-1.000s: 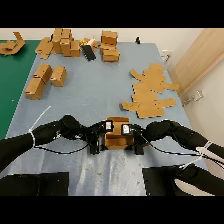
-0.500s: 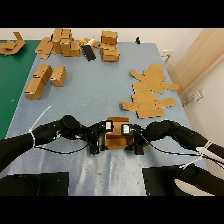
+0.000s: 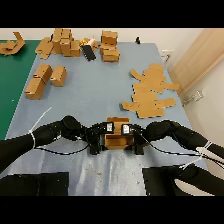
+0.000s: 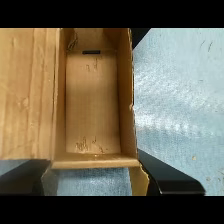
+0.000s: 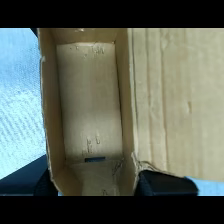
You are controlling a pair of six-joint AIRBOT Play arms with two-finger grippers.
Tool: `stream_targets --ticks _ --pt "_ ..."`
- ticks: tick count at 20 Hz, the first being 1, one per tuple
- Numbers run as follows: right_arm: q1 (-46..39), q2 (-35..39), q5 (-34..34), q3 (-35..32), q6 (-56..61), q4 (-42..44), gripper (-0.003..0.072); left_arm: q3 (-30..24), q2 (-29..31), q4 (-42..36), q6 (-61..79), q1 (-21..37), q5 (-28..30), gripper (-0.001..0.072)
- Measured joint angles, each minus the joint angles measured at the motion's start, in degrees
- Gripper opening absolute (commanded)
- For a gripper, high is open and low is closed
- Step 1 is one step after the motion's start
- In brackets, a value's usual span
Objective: Fold the box.
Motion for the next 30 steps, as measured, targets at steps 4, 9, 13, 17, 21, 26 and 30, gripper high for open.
stream_targets --ticks 4,9,13,17,21,26,30 --pt "0.0 0.0 0.2 0.0 0.1 0.2 0.0451 0.0 -0.1 0.2 0.2 -1.0 2.2 0.0605" --pt "0.0 0.0 0.3 0.0 0.1 0.1 0.0451 0.0 -0.1 0.2 0.3 -1.3 2.7 0.0416" --pt "0.0 0.0 0.3 0.0 0.0 0.1 0.0647 0.0 -0.2 0.2 0.3 -1.3 2.8 0.0416" --pt "0.0 0.0 0.1 0.0 0.1 0.1 0.0703 0.0 -0.2 0.2 0.4 -1.3 3.1 0.0416" --pt "0.0 0.1 0.2 0.0 0.8 0.1 0.0703 0.0 -0.2 0.2 0.4 -1.3 3.1 0.0416" --pt "-0.1 1.7 0.4 0.0 3.6 -1.9 0.0703 0.0 -0.2 0.2 0.3 -1.3 3.1 0.0416" --pt "-0.2 3.9 0.3 0.0 9.2 -5.7 0.0704 0.0 -0.2 0.2 0.3 -1.3 3.3 0.0416"
